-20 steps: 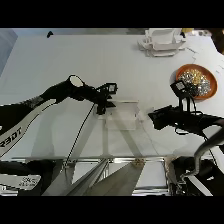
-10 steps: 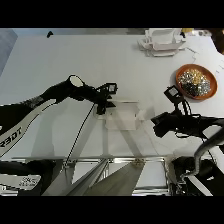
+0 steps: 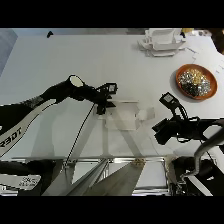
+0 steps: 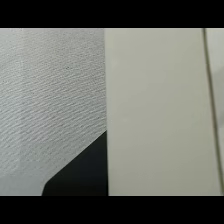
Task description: Fold the box and place the chain.
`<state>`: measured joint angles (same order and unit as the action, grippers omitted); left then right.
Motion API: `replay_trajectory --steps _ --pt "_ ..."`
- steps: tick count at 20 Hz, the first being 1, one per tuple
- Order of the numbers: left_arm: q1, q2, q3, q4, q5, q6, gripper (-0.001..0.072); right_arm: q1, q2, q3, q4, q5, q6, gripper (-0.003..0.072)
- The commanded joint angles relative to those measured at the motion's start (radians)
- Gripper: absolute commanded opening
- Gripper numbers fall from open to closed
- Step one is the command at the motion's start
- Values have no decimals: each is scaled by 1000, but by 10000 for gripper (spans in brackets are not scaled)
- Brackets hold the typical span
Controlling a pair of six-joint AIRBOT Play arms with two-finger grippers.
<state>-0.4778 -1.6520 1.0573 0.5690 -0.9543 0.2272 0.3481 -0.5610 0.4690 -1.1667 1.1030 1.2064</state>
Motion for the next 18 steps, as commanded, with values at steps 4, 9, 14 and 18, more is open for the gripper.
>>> replay_trajectory --steps 4,9,14,18 --pt "-3 -1 0 -2 -4 -3 10 1 0 0 0 8 0 19" --pt "-3 0 0 -3 -19 -30 8 1 0 0 -7 -10 -1 20" --pt "-3 18 1 73 -1 -187 1 1 0 0 -8 -79 0 20" --pt "-10 19 1 77 24 -194 0 1 0 0 -8 -83 -1 20"
